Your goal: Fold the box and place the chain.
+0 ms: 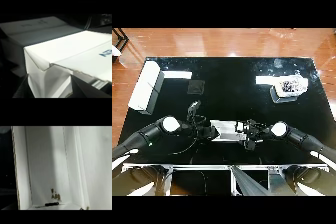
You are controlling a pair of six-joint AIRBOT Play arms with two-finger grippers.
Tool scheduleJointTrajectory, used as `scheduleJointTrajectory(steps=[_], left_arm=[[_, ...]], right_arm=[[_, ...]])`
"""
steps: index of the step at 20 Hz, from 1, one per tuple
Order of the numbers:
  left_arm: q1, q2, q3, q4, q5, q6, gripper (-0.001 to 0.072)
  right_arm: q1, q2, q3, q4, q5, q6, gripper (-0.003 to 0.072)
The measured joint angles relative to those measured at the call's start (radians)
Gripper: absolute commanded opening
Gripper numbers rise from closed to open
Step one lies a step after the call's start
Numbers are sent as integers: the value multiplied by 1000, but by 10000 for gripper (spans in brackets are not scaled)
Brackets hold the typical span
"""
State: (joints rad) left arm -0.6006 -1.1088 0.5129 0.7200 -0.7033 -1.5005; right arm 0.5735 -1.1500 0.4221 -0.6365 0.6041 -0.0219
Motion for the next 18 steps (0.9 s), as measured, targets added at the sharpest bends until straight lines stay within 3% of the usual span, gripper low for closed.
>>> scheduleJointTrajectory(steps=[11,18], left_arm=[[-22,0,14,156,20,-184,624],[-128,-10,89,462,-1,-485,615]], right_arm=[[0,0,0,0,0,0,529],[0,0,0,0,0,0,529]])
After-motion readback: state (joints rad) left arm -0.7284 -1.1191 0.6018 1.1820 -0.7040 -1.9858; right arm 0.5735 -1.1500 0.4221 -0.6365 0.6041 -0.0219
